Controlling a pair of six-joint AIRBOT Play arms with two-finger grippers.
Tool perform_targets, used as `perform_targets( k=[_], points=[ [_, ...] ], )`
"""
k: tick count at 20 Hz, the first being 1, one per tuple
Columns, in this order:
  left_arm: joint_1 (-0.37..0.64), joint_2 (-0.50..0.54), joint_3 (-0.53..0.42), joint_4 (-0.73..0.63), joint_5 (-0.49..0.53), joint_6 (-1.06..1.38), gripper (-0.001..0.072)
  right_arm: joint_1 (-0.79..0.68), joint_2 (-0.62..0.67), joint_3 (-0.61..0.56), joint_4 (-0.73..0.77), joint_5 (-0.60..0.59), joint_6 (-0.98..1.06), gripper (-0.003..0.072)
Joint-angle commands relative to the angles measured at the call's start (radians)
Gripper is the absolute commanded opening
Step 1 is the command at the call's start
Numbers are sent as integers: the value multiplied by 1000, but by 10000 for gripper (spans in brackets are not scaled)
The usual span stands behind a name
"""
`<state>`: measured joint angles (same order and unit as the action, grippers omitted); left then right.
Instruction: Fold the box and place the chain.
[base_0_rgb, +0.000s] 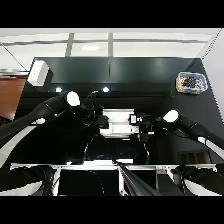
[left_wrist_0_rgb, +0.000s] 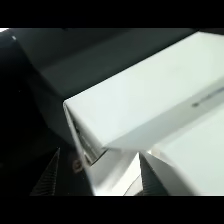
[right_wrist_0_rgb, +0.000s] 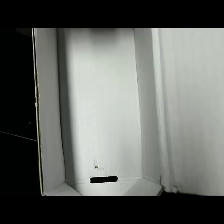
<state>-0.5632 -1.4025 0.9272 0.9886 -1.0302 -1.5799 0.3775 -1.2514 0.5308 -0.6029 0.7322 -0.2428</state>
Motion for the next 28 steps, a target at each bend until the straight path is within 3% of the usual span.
perform_targets(
  k=[1, 3, 10, 15, 20, 23, 28],
  points=[
    [-51, 0, 12, 30, 40, -127, 548, 1, 0, 0, 0, 0, 0, 195],
    [-72, 0, 22, 38, 39, -141, 476, 1, 0, 0, 0, 0, 0, 195],
    [-168, 0, 92, 248, 5, -375, 476, 1, 0, 0, 0, 0, 0, 195],
    [-210, -14, 93, 396, -17, -591, 476, 1, 0, 0, 0, 0, 1, 194],
    [-220, -51, 96, 450, -85, -666, 476, 1, 0, 0, 0, -1, 0, 195],
    [-228, -115, 148, 455, -166, -669, 476, 1, 0, 0, 0, -1, 0, 195],
    [-267, -139, 217, 529, -147, -739, 476, 1, 0, 0, 0, 0, 0, 195]
  ],
)
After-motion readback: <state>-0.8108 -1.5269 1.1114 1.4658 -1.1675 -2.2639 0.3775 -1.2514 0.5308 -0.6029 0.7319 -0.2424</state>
